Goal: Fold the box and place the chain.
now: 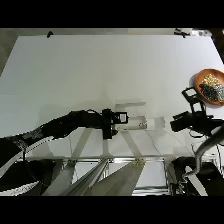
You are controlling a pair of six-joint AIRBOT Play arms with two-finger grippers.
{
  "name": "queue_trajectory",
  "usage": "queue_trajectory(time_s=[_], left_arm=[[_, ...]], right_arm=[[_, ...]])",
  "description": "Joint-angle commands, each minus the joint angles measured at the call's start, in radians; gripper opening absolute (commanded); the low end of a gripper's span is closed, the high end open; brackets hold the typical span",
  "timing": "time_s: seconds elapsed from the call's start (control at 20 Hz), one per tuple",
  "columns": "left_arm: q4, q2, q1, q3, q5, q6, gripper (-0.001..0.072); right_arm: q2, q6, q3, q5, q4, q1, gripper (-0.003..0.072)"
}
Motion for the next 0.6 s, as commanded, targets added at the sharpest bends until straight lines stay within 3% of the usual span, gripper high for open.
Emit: queue_trajectory(time_s=[0.0,0.25,0.4,0.55], left_arm=[[0.0,-0.001,0.0,0.0,0.0,0.0,0.0274],[0.0,-0.001,0.0,0.0,0.003,0.0,0.0274],[0.0,-0.001,0.0,0.0,0.004,0.0,0.0274],[0.0,-0.001,0.0,0.0,0.003,0.0,0.0274]], right_arm=[[-0.085,0.001,0.001,0.084,0.031,-0.245,0.0009],[-0.39,-0.246,0.001,0.114,0.488,-0.404,0.0009],[-0.584,-0.328,0.001,0.143,0.576,-0.404,0.0011],[-0.653,-0.396,0.001,0.143,0.642,-0.403,0.0014]])
